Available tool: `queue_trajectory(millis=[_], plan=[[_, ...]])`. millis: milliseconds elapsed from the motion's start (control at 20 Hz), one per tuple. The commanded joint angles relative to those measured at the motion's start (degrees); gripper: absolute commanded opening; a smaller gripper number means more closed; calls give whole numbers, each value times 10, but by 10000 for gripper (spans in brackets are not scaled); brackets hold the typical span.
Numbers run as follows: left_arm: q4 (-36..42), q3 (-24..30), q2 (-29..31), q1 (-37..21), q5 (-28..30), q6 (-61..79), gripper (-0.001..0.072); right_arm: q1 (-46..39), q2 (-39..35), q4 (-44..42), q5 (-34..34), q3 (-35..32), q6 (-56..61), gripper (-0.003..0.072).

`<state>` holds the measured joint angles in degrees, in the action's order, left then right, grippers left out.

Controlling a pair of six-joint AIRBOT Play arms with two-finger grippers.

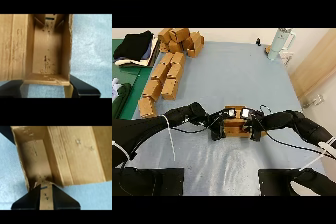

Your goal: Fold the box.

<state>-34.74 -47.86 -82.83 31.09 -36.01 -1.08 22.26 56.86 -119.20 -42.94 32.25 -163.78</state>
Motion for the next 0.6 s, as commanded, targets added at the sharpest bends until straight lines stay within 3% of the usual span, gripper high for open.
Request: queue_trajectory(millis=[0,100,200,350,400,450,500,550], plan=[[0,0,0,0,0,0,468,12,17,-13,16,0,-8,217],[0,0,0,0,0,0,468,14,24,-13,20,0,-8,271],[0,0,0,0,0,0,468,14,24,-11,24,0,-9,591],[0,0,0,0,0,0,468,14,24,-6,24,0,-8,599],[0,0,0,0,0,0,468,14,23,-5,21,0,-8,564],[0,0,0,0,0,0,468,14,19,-1,12,0,-4,451],[0,0,0,0,0,0,468,14,8,12,-3,0,19,230],[0,0,0,0,0,0,468,14,-8,40,-13,0,75,136]])
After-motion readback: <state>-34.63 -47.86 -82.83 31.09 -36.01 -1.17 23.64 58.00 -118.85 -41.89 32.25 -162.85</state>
